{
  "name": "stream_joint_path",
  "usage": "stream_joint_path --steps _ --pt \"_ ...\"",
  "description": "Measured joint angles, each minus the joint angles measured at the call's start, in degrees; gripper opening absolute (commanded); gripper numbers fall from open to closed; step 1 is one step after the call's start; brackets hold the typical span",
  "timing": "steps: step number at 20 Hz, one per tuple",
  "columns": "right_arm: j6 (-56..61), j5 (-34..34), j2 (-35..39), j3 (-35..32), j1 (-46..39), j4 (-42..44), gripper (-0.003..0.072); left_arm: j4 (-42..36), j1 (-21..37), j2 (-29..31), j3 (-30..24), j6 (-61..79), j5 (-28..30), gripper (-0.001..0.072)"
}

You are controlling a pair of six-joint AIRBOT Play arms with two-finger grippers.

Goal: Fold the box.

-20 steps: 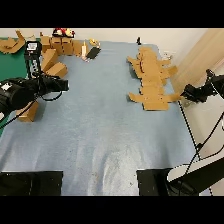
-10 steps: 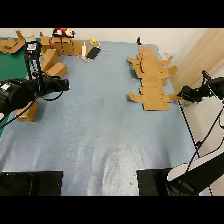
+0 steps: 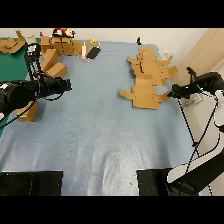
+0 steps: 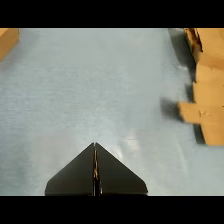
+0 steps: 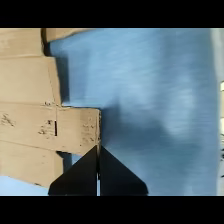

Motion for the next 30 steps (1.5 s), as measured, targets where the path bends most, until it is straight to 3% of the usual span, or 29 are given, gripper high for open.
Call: stream_joint_path --steps 6,13,14,15,16,18,23,30 --pt "4.61 -5.62 7.76 -5.97 3.74 0.20 -0.0002 -3.74 -0.02 0.00 0.00 0.02 -4.33 0.0010" --pt "8.46 -1.16 24.61 -31.85 11.91 0.17 0.0002 -4.90 0.00 0.00 0.00 0.28 -11.74 0.0011" --pt "9.05 -0.22 26.97 -35.76 13.46 0.20 0.0046 -5.05 0.00 0.00 0.00 0.66 -12.81 0.0011" --pt "9.33 0.63 28.96 -39.19 14.97 0.28 0.0235 -5.42 0.00 0.00 0.00 1.40 -13.99 0.0011" --pt "9.51 1.25 30.32 -41.81 16.00 0.24 0.0308 -5.92 0.00 -0.02 0.00 2.21 -15.12 0.0011" --pt "9.94 2.97 31.85 -45.46 17.46 0.00 0.0307 -7.48 0.00 0.00 0.00 4.26 -17.55 0.0011" --pt "9.16 6.29 32.24 -47.95 18.84 -0.04 0.0307 -12.07 0.00 0.00 0.00 8.46 -21.44 0.0011" --pt "6.62 7.48 29.33 -45.44 20.52 0.94 0.0281 -17.22 0.00 0.00 0.00 11.52 -22.99 0.0013"
